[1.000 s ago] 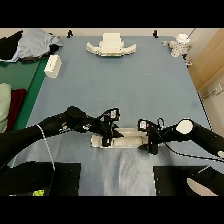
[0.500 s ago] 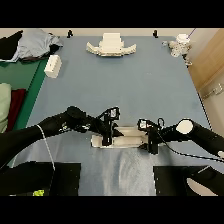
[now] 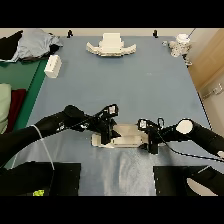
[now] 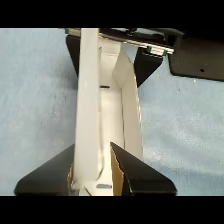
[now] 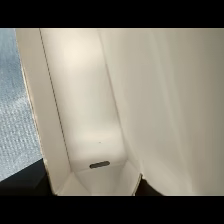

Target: Fold the box.

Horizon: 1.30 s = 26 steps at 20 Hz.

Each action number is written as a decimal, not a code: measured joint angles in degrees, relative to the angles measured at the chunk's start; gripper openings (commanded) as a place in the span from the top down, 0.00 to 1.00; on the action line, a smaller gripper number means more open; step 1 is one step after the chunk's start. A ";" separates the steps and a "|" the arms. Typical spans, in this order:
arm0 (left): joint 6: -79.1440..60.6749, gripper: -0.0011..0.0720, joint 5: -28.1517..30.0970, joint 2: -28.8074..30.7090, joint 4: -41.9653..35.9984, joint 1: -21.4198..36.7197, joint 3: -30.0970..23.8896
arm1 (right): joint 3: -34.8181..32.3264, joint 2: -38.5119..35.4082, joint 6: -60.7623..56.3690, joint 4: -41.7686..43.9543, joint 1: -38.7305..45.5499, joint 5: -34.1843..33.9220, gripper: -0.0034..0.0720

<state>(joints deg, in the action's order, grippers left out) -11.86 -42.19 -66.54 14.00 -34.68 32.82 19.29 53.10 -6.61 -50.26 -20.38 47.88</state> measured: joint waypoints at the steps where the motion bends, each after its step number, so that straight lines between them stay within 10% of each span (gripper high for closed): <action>1: 3.78 0.56 -0.20 1.49 2.60 0.83 0.00 | 0.00 0.00 0.02 -0.02 0.00 0.00 0.24; 2: 8.63 0.58 -0.90 3.41 6.05 1.86 0.00 | 0.00 0.00 0.02 -0.04 0.00 0.00 0.24; 4: 19.67 0.97 -3.54 7.93 13.14 4.02 0.00 | 0.00 0.00 0.02 -0.04 0.00 0.02 0.24; 12: 52.52 0.97 -9.01 17.31 16.55 -0.76 0.00 | 0.00 0.00 0.09 0.09 0.00 0.07 0.24; 26: 61.22 0.97 2.40 -6.99 6.16 2.45 7.41 | -0.02 -2.91 1.22 -0.61 -0.04 -0.28 0.24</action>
<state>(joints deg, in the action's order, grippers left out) 49.36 -39.79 -73.54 20.16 -32.23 40.23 19.27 50.19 -5.39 -50.87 -20.43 47.59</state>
